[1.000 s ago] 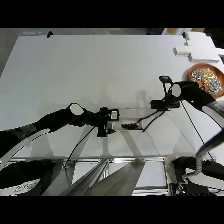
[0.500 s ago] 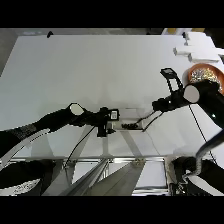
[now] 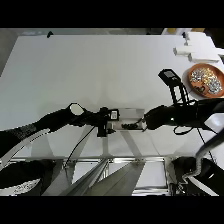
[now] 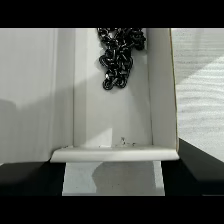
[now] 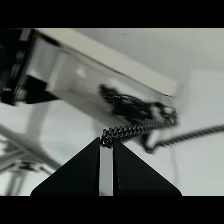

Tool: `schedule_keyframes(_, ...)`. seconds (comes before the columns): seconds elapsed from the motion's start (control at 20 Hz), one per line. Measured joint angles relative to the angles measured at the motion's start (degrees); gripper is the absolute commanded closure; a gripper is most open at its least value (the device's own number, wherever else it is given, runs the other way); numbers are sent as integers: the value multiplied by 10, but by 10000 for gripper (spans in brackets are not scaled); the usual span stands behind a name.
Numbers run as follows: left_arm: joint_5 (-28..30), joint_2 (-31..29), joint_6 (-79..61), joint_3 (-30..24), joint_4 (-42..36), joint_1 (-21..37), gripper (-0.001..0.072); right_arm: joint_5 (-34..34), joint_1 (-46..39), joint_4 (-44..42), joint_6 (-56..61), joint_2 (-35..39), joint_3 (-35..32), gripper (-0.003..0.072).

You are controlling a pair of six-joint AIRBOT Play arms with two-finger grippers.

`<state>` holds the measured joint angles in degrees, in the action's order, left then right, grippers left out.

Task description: Fold the box and place the chain.

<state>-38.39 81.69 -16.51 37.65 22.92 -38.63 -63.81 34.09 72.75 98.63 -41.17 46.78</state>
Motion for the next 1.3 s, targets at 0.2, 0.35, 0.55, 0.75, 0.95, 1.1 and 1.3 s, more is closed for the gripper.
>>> schedule_keyframes(0.2,0,0,0,0,0,0,434,57,39,-37,2,3,0,664)
schedule_keyframes(0.35,0,0,0,0,0,0,434,79,51,-35,3,-14,0,664)
schedule_keyframes(0.55,0,0,0,0,0,0,434,86,56,-8,3,-63,0,658)
schedule_keyframes(0.75,0,0,0,0,0,0,434,76,57,2,-10,-115,0,505)
schedule_keyframes(0.95,0,0,0,0,0,0,434,24,18,14,-25,-128,9,537)
schedule_keyframes(1.1,0,0,0,0,0,0,434,-46,-35,51,-29,-126,14,665)
schedule_keyframes(1.3,0,0,0,0,0,0,434,-104,-85,108,-28,-122,11,665)
